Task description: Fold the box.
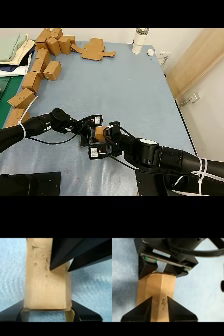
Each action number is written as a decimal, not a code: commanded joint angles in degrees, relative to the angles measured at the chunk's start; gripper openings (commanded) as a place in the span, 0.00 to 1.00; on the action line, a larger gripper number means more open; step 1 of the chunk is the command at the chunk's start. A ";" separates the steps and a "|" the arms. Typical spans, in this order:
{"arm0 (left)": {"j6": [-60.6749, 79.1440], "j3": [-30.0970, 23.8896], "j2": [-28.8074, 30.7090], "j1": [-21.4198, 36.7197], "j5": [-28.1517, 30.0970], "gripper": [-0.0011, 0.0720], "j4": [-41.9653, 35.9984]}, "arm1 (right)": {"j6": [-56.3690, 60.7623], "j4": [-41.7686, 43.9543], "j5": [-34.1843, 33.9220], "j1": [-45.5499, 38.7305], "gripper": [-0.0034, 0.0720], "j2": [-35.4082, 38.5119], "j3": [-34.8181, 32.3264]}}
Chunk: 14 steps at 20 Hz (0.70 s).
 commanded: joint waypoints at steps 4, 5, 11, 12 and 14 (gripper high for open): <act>0.07 0.04 -0.02 0.00 -0.13 0.65 0.02 | 0.11 -0.50 -2.25 1.88 0.41 1.79 0.37; 0.07 0.04 -0.02 0.00 -0.13 0.65 0.04 | 0.11 -0.50 -2.97 2.08 0.35 2.05 0.37; 0.07 0.04 -0.04 0.00 -0.15 0.65 0.04 | 0.11 -0.55 -3.34 2.05 0.25 2.10 0.37; 0.07 0.04 -0.02 0.00 -0.15 0.65 0.04 | 0.11 -0.57 -3.32 2.05 0.25 2.10 0.37; 0.07 0.04 -0.02 0.00 -0.15 0.65 0.04 | 0.11 -0.92 -3.30 2.05 0.25 1.99 0.37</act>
